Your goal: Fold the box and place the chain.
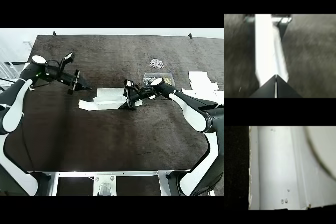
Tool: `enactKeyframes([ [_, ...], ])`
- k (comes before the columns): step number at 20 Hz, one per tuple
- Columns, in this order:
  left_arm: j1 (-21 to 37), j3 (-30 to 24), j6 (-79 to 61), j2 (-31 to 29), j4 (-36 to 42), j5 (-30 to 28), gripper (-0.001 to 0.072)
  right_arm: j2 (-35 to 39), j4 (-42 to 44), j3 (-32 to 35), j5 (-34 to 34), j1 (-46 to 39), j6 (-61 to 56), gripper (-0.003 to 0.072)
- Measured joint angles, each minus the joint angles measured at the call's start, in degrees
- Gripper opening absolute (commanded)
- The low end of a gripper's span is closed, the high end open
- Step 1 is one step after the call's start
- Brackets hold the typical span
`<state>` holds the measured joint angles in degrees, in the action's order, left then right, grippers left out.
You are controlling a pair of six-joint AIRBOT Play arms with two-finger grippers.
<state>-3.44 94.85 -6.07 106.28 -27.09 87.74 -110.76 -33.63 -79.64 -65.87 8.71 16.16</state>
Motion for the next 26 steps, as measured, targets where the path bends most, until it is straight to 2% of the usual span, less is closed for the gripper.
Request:
enactKeyframes([
  [3, -2.8, -6.1, 0.0, -6.2, 0.0, -5.6, 0.0013, 0.0, 0.0, 0.0, 0.0, 0.0, 0.0, 0.0584],
  [7, -7.2, -17.6, -1.2, -14.1, 0.5, -18.1, 0.0014, 0.0, 0.0, 0.0, 0.0, 0.0, 0.0, 0.0584],
  [12, -11.4, -26.1, -0.9, -16.7, 1.0, -25.7, 0.0014, 0.0, 0.0, 0.0, 0.0, 0.0, 0.0, 0.0584],
  [16, -12.5, -28.2, -0.2, -15.1, 2.4, -30.7, 0.0015, 0.0, 0.0, 0.0, 0.0, 0.0, 0.0, 0.0584],
  [19, -12.6, -27.6, 0.3, -13.7, 3.9, -35.7, 0.0016, 0.0, 0.0, 0.0, 0.0, 0.0, 0.0, 0.0584],
  [26, -12.7, -19.6, 4.9, -8.4, 3.1, -40.7, 0.0016, 0.0, 0.0, 0.0, 0.0, 0.0, 0.0, 0.0584],
])
